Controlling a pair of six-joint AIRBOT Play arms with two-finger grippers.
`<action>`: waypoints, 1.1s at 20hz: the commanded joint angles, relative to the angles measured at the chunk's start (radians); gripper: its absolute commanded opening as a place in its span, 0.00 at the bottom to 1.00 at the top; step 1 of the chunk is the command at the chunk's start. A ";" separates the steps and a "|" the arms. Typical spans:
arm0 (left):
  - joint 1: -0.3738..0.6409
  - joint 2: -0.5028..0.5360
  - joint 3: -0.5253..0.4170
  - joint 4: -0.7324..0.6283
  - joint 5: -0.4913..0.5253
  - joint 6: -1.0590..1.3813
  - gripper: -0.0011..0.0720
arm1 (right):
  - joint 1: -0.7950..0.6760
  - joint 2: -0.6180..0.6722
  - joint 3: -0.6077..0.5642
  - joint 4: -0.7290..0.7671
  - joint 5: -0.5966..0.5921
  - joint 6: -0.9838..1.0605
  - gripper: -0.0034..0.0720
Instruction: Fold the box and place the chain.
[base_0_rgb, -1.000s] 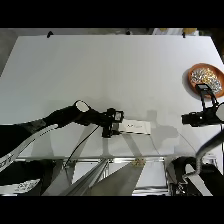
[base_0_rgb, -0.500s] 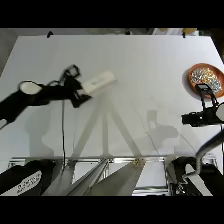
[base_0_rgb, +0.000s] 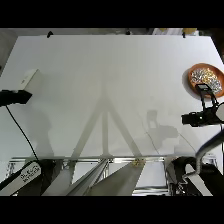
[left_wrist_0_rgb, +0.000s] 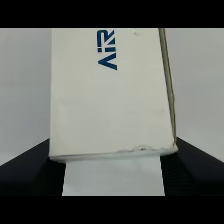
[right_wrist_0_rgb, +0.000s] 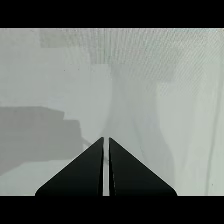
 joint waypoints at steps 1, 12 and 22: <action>0.133 -0.032 0.000 0.165 -0.034 -0.146 0.74 | 0.000 -0.001 0.001 0.000 0.000 0.000 0.10; 0.101 0.018 0.001 0.299 -0.062 -0.292 0.97 | 0.000 -0.001 0.001 0.000 0.000 0.000 0.10; -0.184 0.196 0.001 0.294 -0.079 -0.292 0.97 | 0.000 -0.001 0.001 0.000 0.000 0.000 0.10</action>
